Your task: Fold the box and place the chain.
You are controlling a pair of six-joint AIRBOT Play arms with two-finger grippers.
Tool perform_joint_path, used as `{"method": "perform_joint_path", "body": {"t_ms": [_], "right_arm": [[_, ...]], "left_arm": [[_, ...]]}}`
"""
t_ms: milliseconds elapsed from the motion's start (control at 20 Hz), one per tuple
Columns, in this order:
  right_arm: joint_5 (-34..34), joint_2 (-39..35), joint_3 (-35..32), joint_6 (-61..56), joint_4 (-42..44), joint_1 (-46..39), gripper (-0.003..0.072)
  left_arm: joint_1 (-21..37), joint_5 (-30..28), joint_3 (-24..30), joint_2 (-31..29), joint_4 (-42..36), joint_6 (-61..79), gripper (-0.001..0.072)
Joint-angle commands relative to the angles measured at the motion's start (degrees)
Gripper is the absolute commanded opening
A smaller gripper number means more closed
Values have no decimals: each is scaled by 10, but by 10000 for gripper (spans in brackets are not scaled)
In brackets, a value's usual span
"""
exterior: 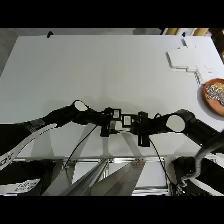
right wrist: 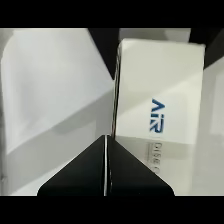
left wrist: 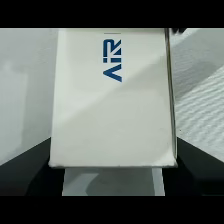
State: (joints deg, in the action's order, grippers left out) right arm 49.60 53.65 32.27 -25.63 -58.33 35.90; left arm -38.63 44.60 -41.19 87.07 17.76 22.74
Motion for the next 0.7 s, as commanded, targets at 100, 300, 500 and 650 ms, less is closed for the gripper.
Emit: {"method": "perform_joint_path", "body": {"t_ms": [100, 300, 500, 650], "right_arm": [[62, -70, 0, 0, -8, -69, 17], [85, -70, -9, 1, -29, -106, 17], [76, -70, -35, 10, -32, -107, 16], [60, -70, -58, 23, -29, -107, 16]], "left_arm": [[0, 2, 0, 0, 2, 2, 391], [0, 2, 0, 0, 2, 2, 391], [0, 2, 0, 0, 2, 2, 391], [0, 2, 0, 0, 2, 2, 391]]}}
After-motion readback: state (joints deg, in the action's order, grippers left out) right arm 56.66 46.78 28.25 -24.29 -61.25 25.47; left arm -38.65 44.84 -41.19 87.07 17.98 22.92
